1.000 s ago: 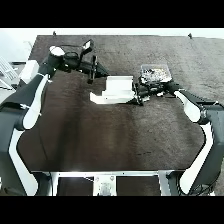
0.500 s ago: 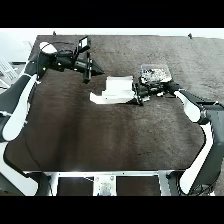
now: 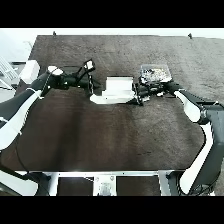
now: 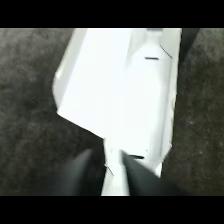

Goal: Fold the box and place the chain.

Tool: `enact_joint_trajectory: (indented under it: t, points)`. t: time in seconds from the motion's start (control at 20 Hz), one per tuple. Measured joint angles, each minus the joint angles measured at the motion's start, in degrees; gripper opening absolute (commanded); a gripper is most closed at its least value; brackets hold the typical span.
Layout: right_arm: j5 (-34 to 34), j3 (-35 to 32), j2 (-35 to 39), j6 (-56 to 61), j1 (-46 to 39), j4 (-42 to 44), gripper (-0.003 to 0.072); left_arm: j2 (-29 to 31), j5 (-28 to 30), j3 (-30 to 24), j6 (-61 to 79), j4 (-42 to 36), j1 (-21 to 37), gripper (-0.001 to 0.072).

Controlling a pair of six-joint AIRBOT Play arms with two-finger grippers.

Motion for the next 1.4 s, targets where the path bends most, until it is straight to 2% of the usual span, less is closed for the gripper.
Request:
enact_joint_trajectory:
  t: [0.05,0.1,0.35,0.55,0.8,0.95,1.0,1.05,1.4]
  points:
    - [0.02,0.00,0.00,0.00,0.00,0.00,0.0582,-0.28,-0.70,-0.57,0.35,0.31,-0.04,0.0430]
    - [0.02,0.00,0.00,0.02,0.00,0.00,0.0582,-0.55,-1.42,-0.96,0.48,0.59,-0.15,0.0434]
    - [0.02,0.00,0.00,0.02,0.00,0.00,0.0583,-2.58,-2.78,-1.68,-0.13,2.43,-0.07,0.0435]
    - [0.02,0.00,0.00,0.00,0.00,-0.02,0.0583,-4.85,-3.74,0.66,-2.27,5.95,-0.17,0.0434]
    - [0.02,0.00,0.00,0.00,0.00,-0.02,0.0582,-6.08,-0.59,2.60,-4.37,8.07,-0.15,0.0434]
    - [0.02,0.00,0.00,0.00,0.00,0.00,0.0582,-6.14,-2.93,2.93,-6.56,8.63,-0.11,0.0437]
    - [0.02,0.00,0.00,0.00,0.00,-0.02,0.0583,-6.16,-3.82,3.04,-7.10,9.11,-0.13,0.0497]
    - [0.02,0.00,0.00,0.00,0.00,0.00,0.0582,-6.23,-4.85,3.37,-7.72,9.88,-0.17,0.0495]
    - [0.02,0.00,0.00,0.00,0.00,0.00,0.0582,-7.78,-8.76,10.84,-10.67,14.95,-0.15,0.0494]
